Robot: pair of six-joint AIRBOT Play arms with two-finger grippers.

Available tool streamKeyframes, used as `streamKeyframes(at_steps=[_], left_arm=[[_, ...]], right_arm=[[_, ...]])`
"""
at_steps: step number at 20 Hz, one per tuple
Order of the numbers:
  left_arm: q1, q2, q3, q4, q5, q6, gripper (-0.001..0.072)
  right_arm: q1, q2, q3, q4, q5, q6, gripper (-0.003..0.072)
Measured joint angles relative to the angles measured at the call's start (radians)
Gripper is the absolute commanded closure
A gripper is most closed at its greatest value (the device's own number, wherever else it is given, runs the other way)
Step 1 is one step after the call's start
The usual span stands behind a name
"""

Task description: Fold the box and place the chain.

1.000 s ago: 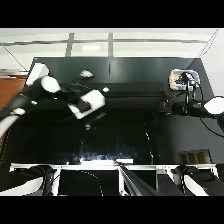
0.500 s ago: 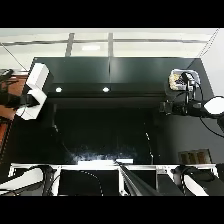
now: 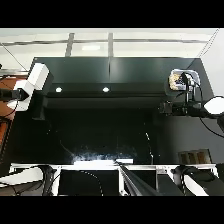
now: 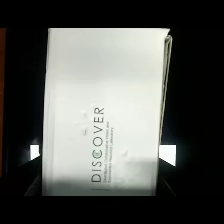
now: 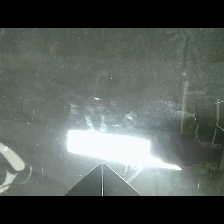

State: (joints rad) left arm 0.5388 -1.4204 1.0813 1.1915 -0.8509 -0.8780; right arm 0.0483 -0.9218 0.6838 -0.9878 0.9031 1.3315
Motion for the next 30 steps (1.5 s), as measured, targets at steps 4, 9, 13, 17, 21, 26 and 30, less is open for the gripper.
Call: streamKeyframes(at_steps=[4,9,13,17,21,26,30], left_arm=[[-0.020,-0.051,0.018,0.001,0.039,0.031,0.0415],[-0.042,-0.083,0.025,0.000,0.083,0.038,0.0000],[-0.056,-0.047,0.057,0.002,0.102,0.037,0.0000],[-0.061,0.068,0.115,-0.021,0.106,0.021,0.0330],[-0.068,0.215,0.135,-0.137,0.036,-0.011,0.0683],[-0.156,0.470,-0.023,-0.247,-0.079,-0.026,0.0682],[-0.275,0.766,-0.348,-0.270,-0.016,-0.015,0.0681]], right_arm=[[0.000,0.000,0.000,0.000,0.001,0.000,0.0671],[0.000,0.000,0.000,0.000,0.001,0.000,0.0671],[0.000,0.000,0.034,-0.028,0.038,-0.003,0.0671],[0.000,0.000,0.195,-0.133,0.149,-0.003,0.0672],[0.009,0.027,0.332,-0.185,0.172,-0.004,0.0677],[0.056,0.193,0.200,-0.302,-0.074,0.033,0.0674],[0.069,0.267,-0.001,-0.338,-0.259,0.064,0.0671]])
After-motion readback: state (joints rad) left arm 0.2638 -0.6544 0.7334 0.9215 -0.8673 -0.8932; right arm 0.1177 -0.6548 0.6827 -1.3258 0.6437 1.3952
